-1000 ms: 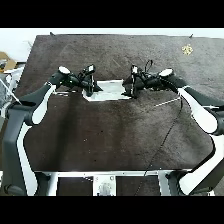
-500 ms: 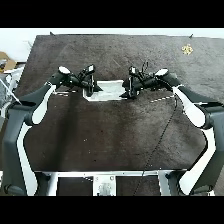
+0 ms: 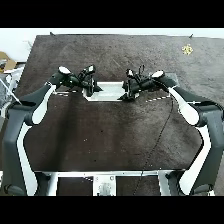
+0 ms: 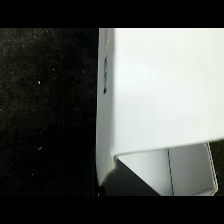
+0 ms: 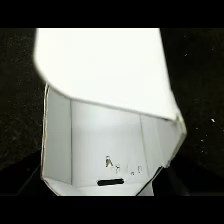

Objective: Fold the box and place the chain.

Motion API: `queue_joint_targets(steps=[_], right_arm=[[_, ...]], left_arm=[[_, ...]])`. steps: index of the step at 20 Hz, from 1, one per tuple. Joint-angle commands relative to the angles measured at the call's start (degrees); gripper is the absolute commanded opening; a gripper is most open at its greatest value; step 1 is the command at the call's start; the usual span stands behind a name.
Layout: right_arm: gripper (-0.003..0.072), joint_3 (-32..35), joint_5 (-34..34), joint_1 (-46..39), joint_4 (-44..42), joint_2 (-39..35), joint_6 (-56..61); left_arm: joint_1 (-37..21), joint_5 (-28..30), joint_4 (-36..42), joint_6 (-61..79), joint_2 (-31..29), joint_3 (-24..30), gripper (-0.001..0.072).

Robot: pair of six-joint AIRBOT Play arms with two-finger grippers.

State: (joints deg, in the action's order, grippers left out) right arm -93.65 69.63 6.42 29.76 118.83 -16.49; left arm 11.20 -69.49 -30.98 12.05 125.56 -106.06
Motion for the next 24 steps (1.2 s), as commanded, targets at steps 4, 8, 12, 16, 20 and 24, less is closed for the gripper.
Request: queue_joint_targets(steps=[4,8,12,16,20,24], right_arm=[[0.0628,-0.3,0.0,0.2,0.5,1.1,0.0],[0.0628,-0.5,-0.4,0.6,0.5,1.6,-0.4],[0.0628,-3.3,-0.4,1.5,0.5,3.7,-0.3],[0.0628,-3.4,-0.1,1.4,1.1,3.7,-0.2],[0.056,-3.4,0.9,1.2,1.2,3.6,-0.2],[0.056,-3.3,0.9,1.2,3.4,3.6,-0.2]], left_arm=[[0.0,0.0,0.0,0.0,0.0,0.0,0.0011],[0.0,0.0,0.0,0.0,0.0,0.0,0.0011],[0.0,0.0,0.0,0.0,0.0,0.0,0.0011],[0.0,0.0,0.0,0.0,0.0,0.0,0.0011],[0.0,0.1,0.0,0.0,0.0,0.0,0.0011],[0.0,0.0,0.0,0.0,0.0,0.0,0.0011]])
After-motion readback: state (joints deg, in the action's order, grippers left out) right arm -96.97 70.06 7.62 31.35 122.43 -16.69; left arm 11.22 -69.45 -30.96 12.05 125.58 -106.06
